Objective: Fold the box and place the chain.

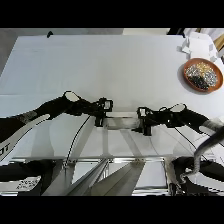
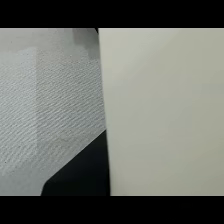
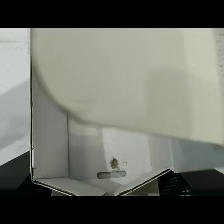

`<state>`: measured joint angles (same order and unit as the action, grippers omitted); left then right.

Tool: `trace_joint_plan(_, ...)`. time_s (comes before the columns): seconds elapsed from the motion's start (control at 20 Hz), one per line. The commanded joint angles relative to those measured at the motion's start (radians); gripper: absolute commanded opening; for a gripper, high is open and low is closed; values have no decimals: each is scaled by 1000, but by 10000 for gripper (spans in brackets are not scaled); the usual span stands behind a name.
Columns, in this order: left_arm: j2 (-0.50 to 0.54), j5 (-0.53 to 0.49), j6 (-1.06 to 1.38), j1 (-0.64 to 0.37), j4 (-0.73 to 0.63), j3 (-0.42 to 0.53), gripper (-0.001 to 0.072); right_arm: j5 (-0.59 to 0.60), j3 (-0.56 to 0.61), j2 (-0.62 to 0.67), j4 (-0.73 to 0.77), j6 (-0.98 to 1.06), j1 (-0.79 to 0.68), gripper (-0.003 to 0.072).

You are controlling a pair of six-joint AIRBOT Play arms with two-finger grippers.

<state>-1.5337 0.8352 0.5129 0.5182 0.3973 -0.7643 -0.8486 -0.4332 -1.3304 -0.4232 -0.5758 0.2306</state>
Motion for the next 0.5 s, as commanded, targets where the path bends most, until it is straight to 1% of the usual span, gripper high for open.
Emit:
trace_joint_plan(0.0, 0, -1, 0, 0, 0, 0, 12, -32, 0, 1, 5, 31, 0, 667)
trace_joint_plan(0.15, 0, -1, 0, 1, 0, 0, 12, -48, -2, 20, 21, 49, -7, 695)
trace_joint_plan(0.45, 0, -1, 0, 0, 0, 0, 12, -103, -8, 58, 9, 87, -58, 702)
